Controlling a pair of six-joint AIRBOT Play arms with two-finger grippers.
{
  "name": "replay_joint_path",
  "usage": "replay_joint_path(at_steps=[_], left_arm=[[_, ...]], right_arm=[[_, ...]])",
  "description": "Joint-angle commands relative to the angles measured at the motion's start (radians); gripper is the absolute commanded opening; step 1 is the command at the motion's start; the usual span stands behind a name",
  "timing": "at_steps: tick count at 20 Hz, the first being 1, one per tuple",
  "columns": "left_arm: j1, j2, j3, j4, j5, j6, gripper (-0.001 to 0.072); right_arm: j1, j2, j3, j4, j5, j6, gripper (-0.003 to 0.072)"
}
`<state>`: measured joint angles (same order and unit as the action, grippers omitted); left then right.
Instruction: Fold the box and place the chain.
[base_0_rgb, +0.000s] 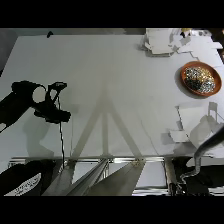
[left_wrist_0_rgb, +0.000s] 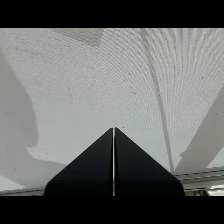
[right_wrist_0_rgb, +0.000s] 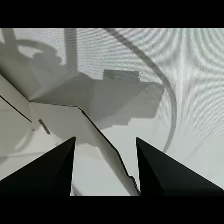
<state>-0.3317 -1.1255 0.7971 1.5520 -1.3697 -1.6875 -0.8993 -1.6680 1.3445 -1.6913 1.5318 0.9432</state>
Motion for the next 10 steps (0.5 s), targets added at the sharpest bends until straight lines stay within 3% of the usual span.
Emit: replay_joint_path(at_steps=[1, 6, 10], left_arm=[[0.000, 0.000, 0.000, 0.000, 0.001, 0.000, 0.0008], [0.000, 0.000, 0.000, 0.000, 0.000, 0.000, 0.0008], [0.000, 0.000, 0.000, 0.000, 0.001, 0.000, 0.0008]], right_arm=[[0.000, -0.002, -0.020, -0.036, 0.025, -0.001, 0.0315], [0.001, -0.001, -0.042, -0.017, 0.053, -0.004, 0.0045], [0.044, 0.029, -0.045, 0.090, 0.063, -0.010, 0.0017]])
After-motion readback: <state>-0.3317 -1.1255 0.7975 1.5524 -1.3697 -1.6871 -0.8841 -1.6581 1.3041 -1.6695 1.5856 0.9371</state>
